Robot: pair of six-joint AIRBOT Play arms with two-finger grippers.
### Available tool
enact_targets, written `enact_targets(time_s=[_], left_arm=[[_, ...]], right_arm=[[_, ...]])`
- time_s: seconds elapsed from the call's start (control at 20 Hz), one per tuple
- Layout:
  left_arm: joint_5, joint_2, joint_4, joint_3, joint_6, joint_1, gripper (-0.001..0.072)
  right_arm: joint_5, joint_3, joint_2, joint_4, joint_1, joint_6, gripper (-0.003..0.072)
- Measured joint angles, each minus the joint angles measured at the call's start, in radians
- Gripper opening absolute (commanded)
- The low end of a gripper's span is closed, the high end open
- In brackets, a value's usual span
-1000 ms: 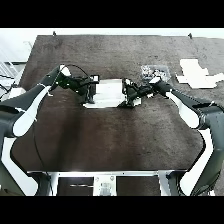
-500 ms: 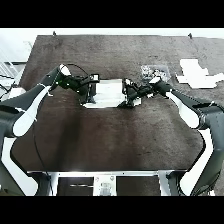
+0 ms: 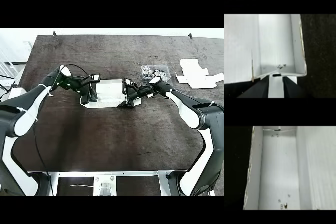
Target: Fold the box and place the chain.
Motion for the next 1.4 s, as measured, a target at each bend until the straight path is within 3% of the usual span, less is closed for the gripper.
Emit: enact_targets(time_s=[0.35,0.4,0.45,0.6,1.0,1.05,1.15,1.4], left_arm=[[0.019,-0.002,-0.106,0.0,0.062,0.0,0.0234],[0.026,-0.002,-0.114,0.0,0.067,0.0,0.0368],[0.03,-0.003,-0.122,0.0,0.069,0.0,0.0382],[0.037,-0.004,-0.129,0.0,0.076,0.0,0.035],[0.036,-0.042,-0.151,0.0,0.078,0.0,0.0355],[0.033,-0.044,-0.154,0.0,0.078,0.0,0.0384],[0.031,-0.048,-0.161,0.0,0.078,0.0,0.0594],[0.027,-0.05,-0.165,0.0,0.079,-0.001,0.0605]], right_arm=[[0.0,0.0,0.0,0.0,0.0,0.0,0.0587],[-0.001,0.0,0.0,0.001,0.0,0.001,0.0587],[-0.001,0.0,0.0,0.0,0.0,0.001,0.0587],[-0.002,0.0,0.0,0.0,0.0,0.001,0.0587],[-0.001,0.0,0.0,0.0,0.0,0.0,0.0587],[-0.001,0.0,0.0,0.0,0.0,0.0,0.0587],[-0.001,0.0,0.0,0.0,0.0,0.0,0.0587],[0.002,0.0,0.0,0.002,0.0,0.0,0.0587]])
